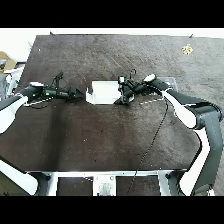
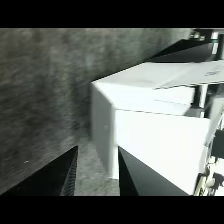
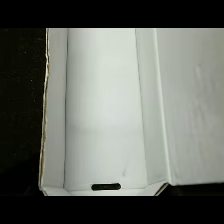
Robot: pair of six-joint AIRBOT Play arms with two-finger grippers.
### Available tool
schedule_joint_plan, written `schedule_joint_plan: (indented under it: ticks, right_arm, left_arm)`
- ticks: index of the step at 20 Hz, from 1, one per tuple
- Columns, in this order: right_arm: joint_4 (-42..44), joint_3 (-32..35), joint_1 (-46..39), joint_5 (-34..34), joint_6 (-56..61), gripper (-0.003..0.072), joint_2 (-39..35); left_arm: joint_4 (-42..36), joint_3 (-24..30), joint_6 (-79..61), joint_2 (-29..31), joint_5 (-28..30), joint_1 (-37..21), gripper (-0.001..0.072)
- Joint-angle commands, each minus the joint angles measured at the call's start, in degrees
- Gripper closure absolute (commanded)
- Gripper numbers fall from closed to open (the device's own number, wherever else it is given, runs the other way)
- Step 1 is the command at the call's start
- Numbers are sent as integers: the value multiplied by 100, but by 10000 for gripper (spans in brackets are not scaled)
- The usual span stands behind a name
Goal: Fold the box and place the chain.
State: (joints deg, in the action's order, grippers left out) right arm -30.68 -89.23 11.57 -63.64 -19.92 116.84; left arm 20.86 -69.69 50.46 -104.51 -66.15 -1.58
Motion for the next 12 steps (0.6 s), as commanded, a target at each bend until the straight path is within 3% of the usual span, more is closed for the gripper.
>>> schedule_joint_plan:
  ticks: [1,5,9,10,12]
  right_arm:
    - [0,-2,0,-2,2,219,0]
    - [2,-2,0,-2,2,219,-2]
    - [2,-4,0,-2,2,219,-2]
    - [0,-2,0,-2,2,219,-2]
    - [2,-2,0,-2,2,219,-2]
  left_arm:
    - [188,-278,52,-2,-107,109,417]
    - [1080,-710,516,-2,20,487,403]
    - [1128,-901,656,15,76,669,390]
    - [1134,-901,656,42,114,702,289]
    - [1047,-901,658,52,103,715,280]
